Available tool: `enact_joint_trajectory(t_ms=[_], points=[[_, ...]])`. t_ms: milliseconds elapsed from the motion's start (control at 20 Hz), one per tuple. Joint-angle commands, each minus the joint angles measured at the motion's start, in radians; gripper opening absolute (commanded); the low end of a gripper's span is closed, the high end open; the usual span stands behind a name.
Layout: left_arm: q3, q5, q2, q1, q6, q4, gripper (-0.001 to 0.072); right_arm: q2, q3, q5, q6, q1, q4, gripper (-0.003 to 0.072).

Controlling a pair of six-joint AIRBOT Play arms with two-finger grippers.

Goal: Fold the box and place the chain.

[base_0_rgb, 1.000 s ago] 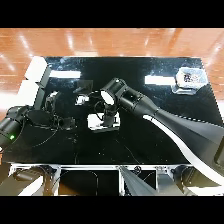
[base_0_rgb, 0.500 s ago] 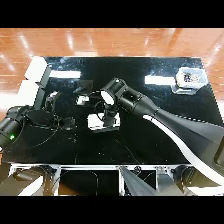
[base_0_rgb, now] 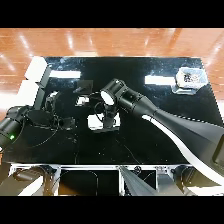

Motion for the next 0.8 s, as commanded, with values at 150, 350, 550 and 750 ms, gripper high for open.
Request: enact_joint_trajectory(t_ms=[150, 350, 550, 750], points=[[-0.001, -0.001, 0.000, 0.000, 0.000, -0.004, 0.0565, -0.005, -0.004, -0.011, 0.000, 0.000, 0.024, 0.0448], [-0.001, -0.001, 0.000, -0.001, 0.000, -0.008, 0.0564, -0.019, -0.005, -0.009, 0.001, 0.000, 0.024, 0.0450], [-0.001, -0.001, 0.000, -0.001, 0.000, -0.010, 0.0565, -0.019, -0.004, 0.010, 0.013, 0.000, 0.024, 0.0450], [-0.001, -0.001, 0.000, -0.001, 0.000, -0.011, 0.0565, 0.002, 0.007, 0.014, 0.028, 0.000, 0.024, 0.0450]])
